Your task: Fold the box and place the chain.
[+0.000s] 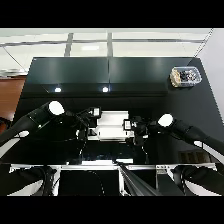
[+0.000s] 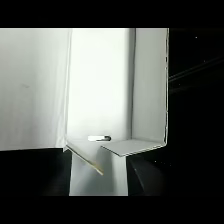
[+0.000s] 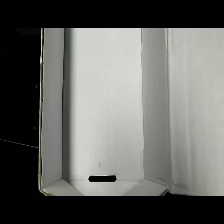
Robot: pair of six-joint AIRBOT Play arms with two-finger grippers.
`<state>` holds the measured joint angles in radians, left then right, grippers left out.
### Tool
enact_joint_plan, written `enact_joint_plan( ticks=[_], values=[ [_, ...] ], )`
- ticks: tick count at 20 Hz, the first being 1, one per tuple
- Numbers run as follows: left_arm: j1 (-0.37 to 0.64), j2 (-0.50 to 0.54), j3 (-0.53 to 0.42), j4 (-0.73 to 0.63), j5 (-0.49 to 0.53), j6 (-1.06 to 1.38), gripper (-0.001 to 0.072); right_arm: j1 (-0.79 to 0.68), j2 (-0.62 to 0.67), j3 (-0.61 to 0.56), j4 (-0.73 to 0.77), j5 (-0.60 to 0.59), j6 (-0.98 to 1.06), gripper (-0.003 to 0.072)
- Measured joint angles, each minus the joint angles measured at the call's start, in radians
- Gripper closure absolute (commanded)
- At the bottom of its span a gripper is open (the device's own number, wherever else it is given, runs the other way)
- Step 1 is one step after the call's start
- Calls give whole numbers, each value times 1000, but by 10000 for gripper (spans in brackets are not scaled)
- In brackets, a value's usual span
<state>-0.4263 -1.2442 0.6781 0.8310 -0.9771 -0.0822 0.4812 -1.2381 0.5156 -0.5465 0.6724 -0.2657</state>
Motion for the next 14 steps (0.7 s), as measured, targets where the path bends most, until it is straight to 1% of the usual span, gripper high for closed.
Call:
enact_joint_plan(
  ticks=[2,4,9,10,11,14],
  values=[
    [0,0,0,-2,-7,0,360,0,0,0,0,0,0,558],
    [0,0,0,-2,-21,-1,488,0,0,0,0,0,0,558],
    [0,-6,0,-48,-23,-40,493,0,0,0,1,-2,2,558],
    [0,-10,0,-65,-17,-50,570,0,0,0,2,-2,4,558],
    [-1,-16,0,-82,-14,-57,590,0,0,0,2,-3,3,558],
    [-10,-30,0,-113,-12,-69,601,0,0,0,2,-3,3,558]
  ],
)
